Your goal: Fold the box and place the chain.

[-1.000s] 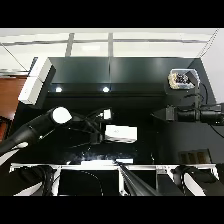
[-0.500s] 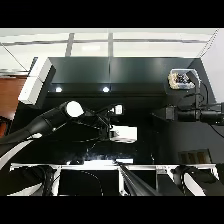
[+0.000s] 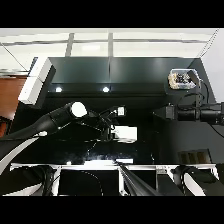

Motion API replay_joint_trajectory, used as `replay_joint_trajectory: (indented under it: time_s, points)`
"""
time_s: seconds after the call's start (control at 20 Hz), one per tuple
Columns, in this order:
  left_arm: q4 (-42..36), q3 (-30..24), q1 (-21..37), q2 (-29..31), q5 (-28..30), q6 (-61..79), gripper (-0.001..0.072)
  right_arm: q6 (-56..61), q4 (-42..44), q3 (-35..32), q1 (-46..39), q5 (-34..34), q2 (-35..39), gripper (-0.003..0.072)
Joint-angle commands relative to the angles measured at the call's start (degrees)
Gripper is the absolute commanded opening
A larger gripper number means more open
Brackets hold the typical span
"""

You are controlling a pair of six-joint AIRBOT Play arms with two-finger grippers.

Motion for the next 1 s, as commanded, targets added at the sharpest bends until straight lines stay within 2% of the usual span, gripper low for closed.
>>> replay_joint_trajectory:
  time_s: [0.0, 0.5, 0.75, 0.95]
  points:
    - [0.0, 0.04, -0.07, -0.13, 1.07, 0.31, 0.07, 0.31, 0.02, 0.04, -0.04, -0.44, 0.02, 0.0013]
    - [0.26, 0.02, -3.82, -1.4, 4.87, 0.26, 0.07, 0.39, 0.0, 0.04, -0.04, -0.46, 0.02, 0.0013]
    - [0.46, 0.02, -6.47, -4.66, 7.72, 0.26, 0.07, 0.39, -0.02, 0.04, -0.04, -0.5, 0.02, 0.0013]
    - [6.56, 0.02, -8.04, -5.53, 8.31, 0.13, 0.0699, 0.39, 0.0, 0.04, -0.04, -0.48, 0.02, 0.0013]
